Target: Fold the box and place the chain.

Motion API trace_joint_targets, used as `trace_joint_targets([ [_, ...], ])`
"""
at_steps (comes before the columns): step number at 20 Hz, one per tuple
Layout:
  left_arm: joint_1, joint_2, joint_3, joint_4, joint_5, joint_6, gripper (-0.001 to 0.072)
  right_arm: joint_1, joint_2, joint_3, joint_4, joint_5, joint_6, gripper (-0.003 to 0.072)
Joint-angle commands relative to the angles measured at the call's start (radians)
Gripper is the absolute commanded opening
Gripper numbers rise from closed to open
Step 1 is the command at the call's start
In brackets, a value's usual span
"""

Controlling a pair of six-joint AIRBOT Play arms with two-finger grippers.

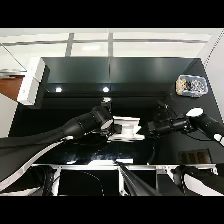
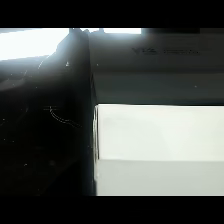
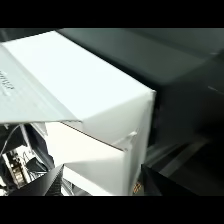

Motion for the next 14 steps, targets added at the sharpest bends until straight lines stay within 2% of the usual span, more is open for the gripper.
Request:
trace_joint_targets([
  [1,-0.001,0.000,0.001,0.000,-0.001,0.000,0.0033,0.066,0.000,0.001,0.017,-0.088,0.060,0.0529],
  [5,-0.001,0.000,0.001,0.000,-0.001,0.000,0.0033,0.159,0.000,0.019,0.013,-0.201,0.116,0.0529],
  [14,-0.001,0.000,0.001,0.000,-0.002,0.001,0.0033,0.269,0.000,0.146,-0.210,-0.225,0.332,0.0529],
])
